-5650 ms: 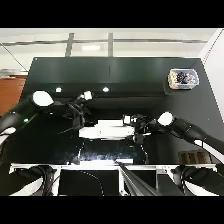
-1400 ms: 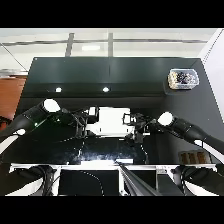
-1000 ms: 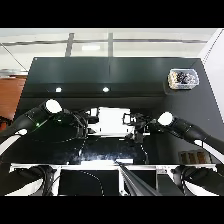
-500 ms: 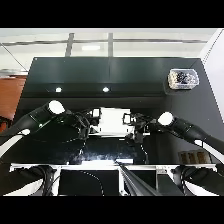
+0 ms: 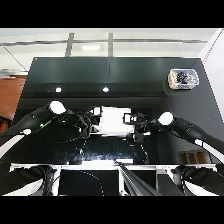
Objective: Fold the box and place the chain.
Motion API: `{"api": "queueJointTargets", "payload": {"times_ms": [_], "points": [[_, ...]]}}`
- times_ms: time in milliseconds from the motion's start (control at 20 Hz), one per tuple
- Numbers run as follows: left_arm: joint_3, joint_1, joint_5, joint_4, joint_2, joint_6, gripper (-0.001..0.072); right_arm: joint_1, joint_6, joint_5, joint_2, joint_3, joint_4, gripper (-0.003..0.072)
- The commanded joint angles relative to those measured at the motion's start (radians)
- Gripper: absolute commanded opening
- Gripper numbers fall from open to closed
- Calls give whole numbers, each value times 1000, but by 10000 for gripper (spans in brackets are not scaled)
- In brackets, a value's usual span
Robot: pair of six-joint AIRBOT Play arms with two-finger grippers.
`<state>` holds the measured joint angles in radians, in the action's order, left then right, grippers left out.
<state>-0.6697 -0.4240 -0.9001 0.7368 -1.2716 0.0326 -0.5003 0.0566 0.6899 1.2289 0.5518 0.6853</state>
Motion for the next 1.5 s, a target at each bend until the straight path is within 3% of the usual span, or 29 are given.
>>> {"api": "queueJointTargets", "payload": {"times_ms": [0, 200, 500, 950, 1050, 1100, 1150, 1250, 1300, 1350, 1400, 1450], "points": [[0, -1, 13, -56, -2, -2, 355, -1, 0, 2, 1, 0, -1, 468], [0, -6, 21, -107, -28, -2, 352, -1, 0, 2, 1, 0, -1, 468], [0, -4, 14, -39, -32, -3, 353, -1, 0, 2, 1, 0, -1, 467], [0, -38, 27, -95, -45, -3, 353, -1, 0, 1, 1, 1, -1, 467], [0, -38, 37, -95, -45, -3, 283, -1, 0, 1, 1, 1, -1, 467], [0, -38, 36, -95, -45, -3, 283, -1, 0, 1, 1, 0, -1, 468], [0, -38, 34, -96, -45, -3, 288, -1, 0, 1, 1, 0, -1, 467], [0, -38, 34, -110, -45, -11, 417, -1, 0, 1, 1, 0, -1, 467], [0, -37, 33, -112, -45, -16, 402, -1, 0, 0, 1, 0, -1, 468], [0, -37, 27, -111, -44, -18, 198, -1, 0, 0, 1, 0, -1, 467], [0, -38, 25, -113, -45, -18, 195, -1, 0, 0, 1, 0, -1, 467], [0, -38, 25, -122, -44, -20, 318, -1, 0, 0, 1, 0, -1, 468]]}}
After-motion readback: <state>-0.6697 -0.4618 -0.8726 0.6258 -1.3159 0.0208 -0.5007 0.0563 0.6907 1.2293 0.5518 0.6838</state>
